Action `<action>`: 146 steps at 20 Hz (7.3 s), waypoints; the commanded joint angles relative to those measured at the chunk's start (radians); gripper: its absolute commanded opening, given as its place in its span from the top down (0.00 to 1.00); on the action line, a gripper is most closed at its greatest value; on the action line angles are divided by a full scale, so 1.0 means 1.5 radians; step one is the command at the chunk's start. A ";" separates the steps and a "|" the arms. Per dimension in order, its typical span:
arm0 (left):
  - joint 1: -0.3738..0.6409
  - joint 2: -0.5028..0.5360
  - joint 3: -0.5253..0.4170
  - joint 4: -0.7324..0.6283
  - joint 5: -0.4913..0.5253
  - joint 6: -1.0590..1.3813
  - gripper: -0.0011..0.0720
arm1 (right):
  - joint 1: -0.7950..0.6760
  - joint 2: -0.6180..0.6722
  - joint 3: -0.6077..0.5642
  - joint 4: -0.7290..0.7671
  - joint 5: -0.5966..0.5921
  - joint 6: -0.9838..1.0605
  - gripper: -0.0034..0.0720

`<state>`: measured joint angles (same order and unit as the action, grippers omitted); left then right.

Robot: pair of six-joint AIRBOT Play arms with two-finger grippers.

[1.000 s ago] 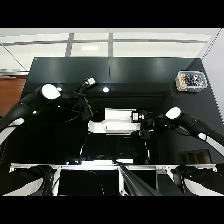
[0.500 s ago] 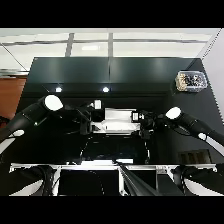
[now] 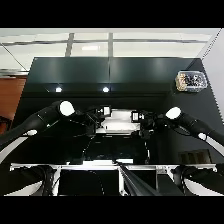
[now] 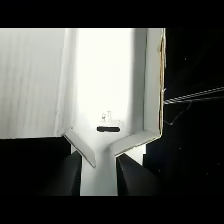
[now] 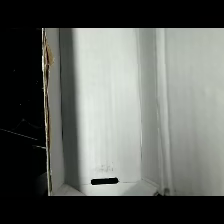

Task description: Fold the box and place the chain.

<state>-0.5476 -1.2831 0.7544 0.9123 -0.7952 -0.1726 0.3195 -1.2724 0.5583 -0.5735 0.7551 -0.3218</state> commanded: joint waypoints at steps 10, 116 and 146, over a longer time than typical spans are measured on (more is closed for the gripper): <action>-0.005 -0.049 0.000 -0.148 -0.007 -0.008 0.85 | 0.000 0.000 0.000 0.000 0.000 0.000 0.33; -0.161 -0.100 0.177 0.350 -0.124 -1.269 0.31 | 0.000 0.001 0.000 -0.002 0.000 0.002 0.33; -0.215 -0.202 0.300 0.433 -0.227 -1.459 0.29 | 0.000 0.001 0.000 -0.002 0.005 0.002 0.33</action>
<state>-0.8707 -1.5864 1.2034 1.5589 -1.1381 -2.3589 0.3195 -1.2724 0.5583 -0.5781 0.7631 -0.3206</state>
